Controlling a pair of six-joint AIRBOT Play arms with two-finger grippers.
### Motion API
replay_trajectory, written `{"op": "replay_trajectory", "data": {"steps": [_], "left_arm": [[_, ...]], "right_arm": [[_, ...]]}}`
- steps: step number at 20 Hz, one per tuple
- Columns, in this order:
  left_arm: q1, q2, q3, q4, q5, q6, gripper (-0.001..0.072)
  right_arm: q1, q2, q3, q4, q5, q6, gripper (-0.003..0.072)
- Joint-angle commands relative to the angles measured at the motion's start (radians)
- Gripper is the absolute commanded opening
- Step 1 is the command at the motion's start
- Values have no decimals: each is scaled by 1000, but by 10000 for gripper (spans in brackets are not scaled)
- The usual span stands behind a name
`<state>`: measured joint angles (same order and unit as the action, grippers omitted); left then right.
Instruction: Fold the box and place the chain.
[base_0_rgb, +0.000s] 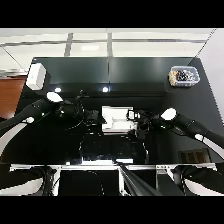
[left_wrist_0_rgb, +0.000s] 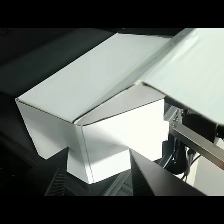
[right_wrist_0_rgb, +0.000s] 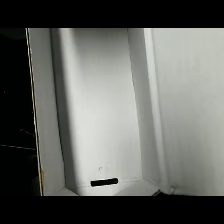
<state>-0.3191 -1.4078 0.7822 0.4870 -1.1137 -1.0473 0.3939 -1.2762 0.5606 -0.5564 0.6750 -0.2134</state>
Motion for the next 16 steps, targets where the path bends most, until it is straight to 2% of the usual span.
{"op": "replay_trajectory", "data": {"steps": [1,4,6,9,11,16], "left_arm": [[-26,1,35,106,28,-99,443],[-31,1,105,248,15,-204,443],[-34,1,135,283,5,-248,443],[-69,0,138,292,16,-275,442],[-101,-1,138,335,40,-333,388],[-173,-1,140,396,119,-451,387]], "right_arm": [[1,-1,-1,2,-3,0,423],[1,-1,-1,2,-3,0,424],[1,-1,-1,2,-3,0,424],[1,-1,-1,2,-3,0,423],[1,-1,-1,2,-3,0,423],[1,-1,-1,3,-3,1,423]]}}
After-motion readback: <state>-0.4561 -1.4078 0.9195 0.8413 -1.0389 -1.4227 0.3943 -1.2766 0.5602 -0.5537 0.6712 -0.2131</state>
